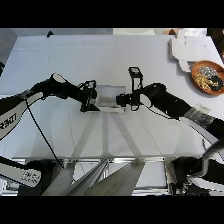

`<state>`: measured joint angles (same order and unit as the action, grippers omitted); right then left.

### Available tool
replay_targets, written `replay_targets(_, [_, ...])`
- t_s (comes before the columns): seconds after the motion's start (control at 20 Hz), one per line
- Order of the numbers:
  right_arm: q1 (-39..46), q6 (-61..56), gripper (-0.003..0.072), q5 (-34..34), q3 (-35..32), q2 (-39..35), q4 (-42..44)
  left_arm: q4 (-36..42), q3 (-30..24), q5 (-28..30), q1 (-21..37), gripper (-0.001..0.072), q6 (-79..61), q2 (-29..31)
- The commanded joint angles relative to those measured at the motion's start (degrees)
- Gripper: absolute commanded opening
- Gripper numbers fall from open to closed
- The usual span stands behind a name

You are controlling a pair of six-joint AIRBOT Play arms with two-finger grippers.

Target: Fold the box and place the chain.

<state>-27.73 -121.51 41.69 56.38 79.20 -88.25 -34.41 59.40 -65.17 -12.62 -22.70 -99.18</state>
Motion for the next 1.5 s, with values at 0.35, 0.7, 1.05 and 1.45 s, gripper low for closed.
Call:
replay_targets(0.35, [-0.55,0.02,0.0401,7.89,1.92,3.52,-4.28,0.07,0.02,0.02,0.02,0.0331,0.02,-0.02])
replay_targets(0.7, [-1.14,-0.02,0.04,8.63,5.33,5.09,-5.95,0.07,0.02,0.0,0.02,0.0331,0.04,-0.02])
replay_targets(1.05, [-2.97,-3.34,0.0398,12.76,10.82,10.16,-5.6,0.07,0.02,0.0,0.02,0.0331,0.04,-0.02])
replay_targets(1.45, [-3.65,-16.65,0.032,14.36,11.47,11.78,-9.42,0.07,0.02,0.0,0.02,0.0331,0.02,-0.02])
